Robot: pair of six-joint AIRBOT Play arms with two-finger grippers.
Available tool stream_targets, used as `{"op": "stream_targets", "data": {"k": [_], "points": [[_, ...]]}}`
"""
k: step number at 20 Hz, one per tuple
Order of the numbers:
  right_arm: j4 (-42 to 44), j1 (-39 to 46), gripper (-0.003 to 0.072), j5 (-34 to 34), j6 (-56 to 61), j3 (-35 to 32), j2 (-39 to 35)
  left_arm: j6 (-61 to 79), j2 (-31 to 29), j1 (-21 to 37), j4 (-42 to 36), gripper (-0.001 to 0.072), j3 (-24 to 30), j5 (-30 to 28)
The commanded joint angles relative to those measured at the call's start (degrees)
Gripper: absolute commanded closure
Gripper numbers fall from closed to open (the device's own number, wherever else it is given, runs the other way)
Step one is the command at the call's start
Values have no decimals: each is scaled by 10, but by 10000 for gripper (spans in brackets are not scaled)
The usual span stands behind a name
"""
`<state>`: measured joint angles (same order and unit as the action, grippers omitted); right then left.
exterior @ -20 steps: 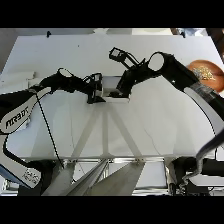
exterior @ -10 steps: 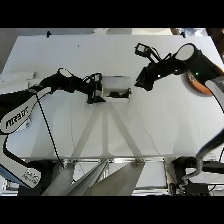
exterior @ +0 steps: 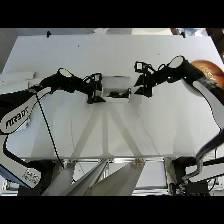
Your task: Fold the box and place the chain.
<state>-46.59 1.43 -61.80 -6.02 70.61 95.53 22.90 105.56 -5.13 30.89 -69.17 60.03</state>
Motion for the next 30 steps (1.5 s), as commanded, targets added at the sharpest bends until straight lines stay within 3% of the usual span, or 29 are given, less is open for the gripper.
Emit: {"op": "stream_targets", "data": {"k": [1,4,7,10,22,23,26,30], "points": [[52,-11,243,20,-66,-1,29,0,0,0,0,548,0,0],[52,-19,257,21,-78,-1,32,0,0,0,0,548,0,0],[52,-19,503,10,-78,-1,32,0,0,0,0,548,0,0],[40,-19,668,-12,-75,-1,31,0,0,0,0,548,0,0],[43,-19,669,-42,-43,-1,-59,0,0,0,0,548,0,0],[64,-19,638,-48,-43,-1,-62,0,0,0,0,548,0,0],[97,-28,334,-49,-43,-1,-63,0,0,0,0,548,0,0],[114,-51,348,-53,-37,0,-64,0,0,0,0,548,0,0]]}}
